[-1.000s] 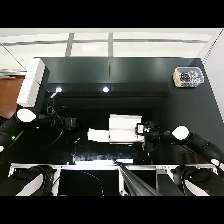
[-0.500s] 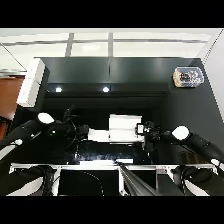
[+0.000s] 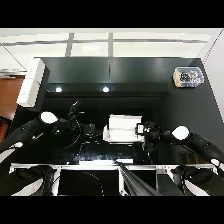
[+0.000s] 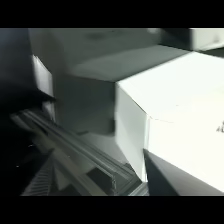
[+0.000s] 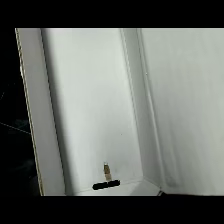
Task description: Fold the box and place the chain.
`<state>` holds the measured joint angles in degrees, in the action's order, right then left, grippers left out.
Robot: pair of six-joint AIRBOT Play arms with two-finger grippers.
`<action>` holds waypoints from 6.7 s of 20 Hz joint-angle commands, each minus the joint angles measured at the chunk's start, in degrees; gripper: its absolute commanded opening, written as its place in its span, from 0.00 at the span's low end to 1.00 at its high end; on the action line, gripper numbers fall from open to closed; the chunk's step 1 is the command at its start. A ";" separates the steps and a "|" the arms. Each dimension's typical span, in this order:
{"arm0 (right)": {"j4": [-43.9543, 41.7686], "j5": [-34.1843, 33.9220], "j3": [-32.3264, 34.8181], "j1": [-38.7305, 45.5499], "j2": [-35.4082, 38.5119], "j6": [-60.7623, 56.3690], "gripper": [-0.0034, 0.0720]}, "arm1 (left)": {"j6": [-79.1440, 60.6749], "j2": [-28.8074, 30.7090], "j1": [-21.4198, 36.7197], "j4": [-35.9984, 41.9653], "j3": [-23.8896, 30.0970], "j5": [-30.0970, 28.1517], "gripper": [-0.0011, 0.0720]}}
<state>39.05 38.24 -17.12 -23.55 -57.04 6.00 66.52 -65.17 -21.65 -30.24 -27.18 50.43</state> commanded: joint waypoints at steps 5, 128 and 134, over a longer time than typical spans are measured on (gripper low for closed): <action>0.00 0.02 0.00 -0.02 -0.02 0.00 0.67 | -4.59 2.73 -4.26 2.82 -1.66 -1.05 0.88; -1.09 4.98 -6.05 -0.50 0.46 -10.25 0.40 | 70.40 -21.27 -33.64 -56.89 -34.03 9.62 0.05; -1.11 2.64 -6.05 -0.50 0.46 -10.34 0.44 | 70.40 -21.27 -33.64 -56.89 -34.03 9.64 0.05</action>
<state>37.93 42.11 -23.16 -24.03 -56.53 -4.25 136.99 -86.43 -55.33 -87.15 -61.23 59.81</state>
